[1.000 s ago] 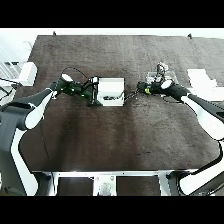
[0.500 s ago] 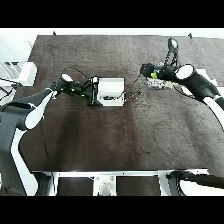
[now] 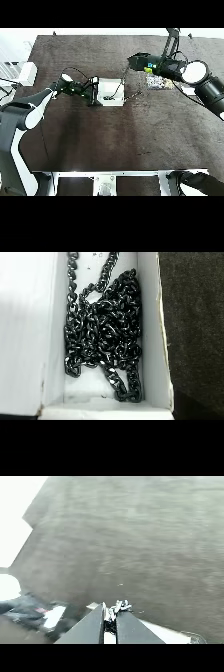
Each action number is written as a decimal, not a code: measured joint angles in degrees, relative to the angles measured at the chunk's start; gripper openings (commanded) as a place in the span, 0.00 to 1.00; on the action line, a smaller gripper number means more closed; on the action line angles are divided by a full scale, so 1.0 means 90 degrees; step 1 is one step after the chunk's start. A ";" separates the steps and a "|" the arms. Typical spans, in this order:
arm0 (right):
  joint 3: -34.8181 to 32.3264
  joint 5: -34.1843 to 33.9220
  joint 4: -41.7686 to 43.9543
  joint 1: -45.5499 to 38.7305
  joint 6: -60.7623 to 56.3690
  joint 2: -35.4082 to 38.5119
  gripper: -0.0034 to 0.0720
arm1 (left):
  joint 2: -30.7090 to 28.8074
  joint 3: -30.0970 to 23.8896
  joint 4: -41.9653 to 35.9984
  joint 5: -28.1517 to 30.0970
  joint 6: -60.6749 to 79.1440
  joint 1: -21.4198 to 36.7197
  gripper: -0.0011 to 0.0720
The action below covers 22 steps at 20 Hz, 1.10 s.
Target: Fold the box and place the chain.
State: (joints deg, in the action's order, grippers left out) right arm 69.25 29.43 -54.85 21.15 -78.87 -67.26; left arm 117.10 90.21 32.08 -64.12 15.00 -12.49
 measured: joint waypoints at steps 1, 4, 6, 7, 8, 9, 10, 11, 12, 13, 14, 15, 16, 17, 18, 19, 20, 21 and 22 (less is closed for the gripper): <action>-0.0002 -0.0046 0.0002 0.0124 0.0002 0.0039 0.06 | 0.0000 0.0000 -0.0002 0.0000 0.0000 0.0000 0.67; -0.0015 -0.0141 0.0002 0.0384 -0.0007 0.0034 0.06 | 0.0000 0.0000 0.0000 0.0002 0.0000 0.0000 0.67; -0.0022 -0.0158 0.0007 0.0505 -0.0015 -0.0066 0.06 | 0.0000 0.0000 -0.0002 0.0002 0.0000 0.0000 0.67; -0.0027 -0.0197 0.0007 0.0551 -0.0032 -0.0143 0.06 | 0.0000 0.0000 0.0000 0.0002 0.0002 0.0000 0.67; -0.0036 -0.0216 0.0015 0.0588 -0.0034 -0.0228 0.06 | 0.0000 0.0000 -0.0002 0.0002 0.0002 0.0000 0.67; -0.0058 -0.0216 0.0017 0.0631 -0.0036 -0.0342 0.06 | 0.0000 0.0000 -0.0002 0.0000 0.0002 0.0000 0.67; -0.0092 -0.0226 0.0017 0.0656 -0.0046 -0.0464 0.06 | 0.0000 0.0000 -0.0002 0.0002 0.0000 0.0000 0.67; -0.0155 -0.0257 0.0019 0.0673 -0.0068 -0.0612 0.06 | 0.0000 0.0000 -0.0002 0.0002 0.0000 0.0000 0.67; -0.0245 -0.0311 0.0019 0.0687 -0.0107 -0.0772 0.06 | 0.0000 0.0000 -0.0002 0.0002 0.0000 0.0000 0.67; -0.0376 -0.0406 0.0019 0.0702 -0.0126 -0.0962 0.06 | 0.0000 0.0000 -0.0002 0.0002 0.0000 0.0000 0.67; -0.0510 -0.0566 0.0019 0.0707 -0.0138 -0.1141 0.06 | 0.0000 0.0000 -0.0002 0.0002 0.0002 0.0000 0.67; -0.0644 -0.0799 0.0019 0.0707 -0.0160 -0.1326 0.06 | 0.0000 0.0000 -0.0002 0.0002 0.0002 0.0000 0.67; -0.0741 -0.0969 0.0027 0.0702 -0.0172 -0.1486 0.06 | 0.0000 0.0000 -0.0002 0.0002 0.0000 0.0000 0.67; -0.0811 -0.1100 0.0049 0.0702 -0.0175 -0.1632 0.06 | 0.0000 0.0000 0.0000 0.0002 0.0000 0.0000 0.67; -0.0869 -0.1202 0.0066 0.0702 -0.0175 -0.1761 0.06 | 0.0000 0.0000 -0.0002 0.0002 0.0000 0.0000 0.67; -0.0911 -0.1297 0.0080 0.0702 -0.0177 -0.1865 0.06 | 0.0000 0.0000 -0.0002 0.0002 0.0000 0.0000 0.67; -0.0940 -0.1353 0.0092 0.0702 -0.0180 -0.1940 0.06 | 0.0000 0.0000 -0.0002 0.0002 0.0000 0.0000 0.67; -0.0964 -0.1399 0.0100 0.0702 -0.0180 -0.1999 0.06 | 0.0000 0.0000 -0.0002 0.0002 0.0002 0.0000 0.67; -0.0981 -0.1428 0.0107 0.0702 -0.0182 -0.2040 0.06 | 0.0000 0.0000 -0.0002 0.0002 0.0000 0.0000 0.67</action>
